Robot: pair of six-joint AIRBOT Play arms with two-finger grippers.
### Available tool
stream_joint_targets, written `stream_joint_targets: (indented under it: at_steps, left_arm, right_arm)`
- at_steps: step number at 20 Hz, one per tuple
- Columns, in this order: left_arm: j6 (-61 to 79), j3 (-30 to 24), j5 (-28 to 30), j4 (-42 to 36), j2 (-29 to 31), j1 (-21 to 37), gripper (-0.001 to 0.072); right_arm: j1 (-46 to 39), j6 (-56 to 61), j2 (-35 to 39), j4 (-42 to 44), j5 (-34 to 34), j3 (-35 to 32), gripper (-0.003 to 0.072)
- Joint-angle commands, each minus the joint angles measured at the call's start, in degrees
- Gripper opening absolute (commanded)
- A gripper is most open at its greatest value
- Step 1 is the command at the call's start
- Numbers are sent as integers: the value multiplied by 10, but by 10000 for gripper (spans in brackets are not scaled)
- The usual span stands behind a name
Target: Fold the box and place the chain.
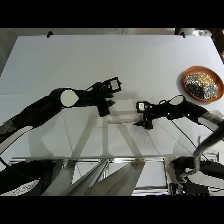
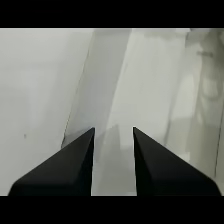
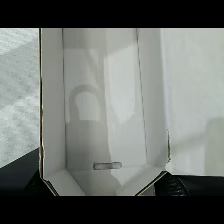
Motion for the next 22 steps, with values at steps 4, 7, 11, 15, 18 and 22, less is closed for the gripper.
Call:
stream_joint_targets:
  at_steps: [4,7,11,15,18,22]
  left_arm:
    - [-9,-64,-52,61,67,69,554]
    - [89,-113,-49,12,64,96,625]
    - [343,-145,-65,-104,36,95,638]
    - [377,-145,-72,-155,0,93,697]
    - [377,-145,-78,-156,-17,93,697]
    - [377,-145,-94,-187,-17,92,697]
  right_arm:
    - [0,0,0,0,0,0,324]
    - [0,0,0,0,0,0,324]
    - [0,0,0,0,0,0,324]
    - [0,0,0,0,0,0,324]
    - [0,0,0,0,0,0,324]
    - [0,0,0,0,0,0,324]
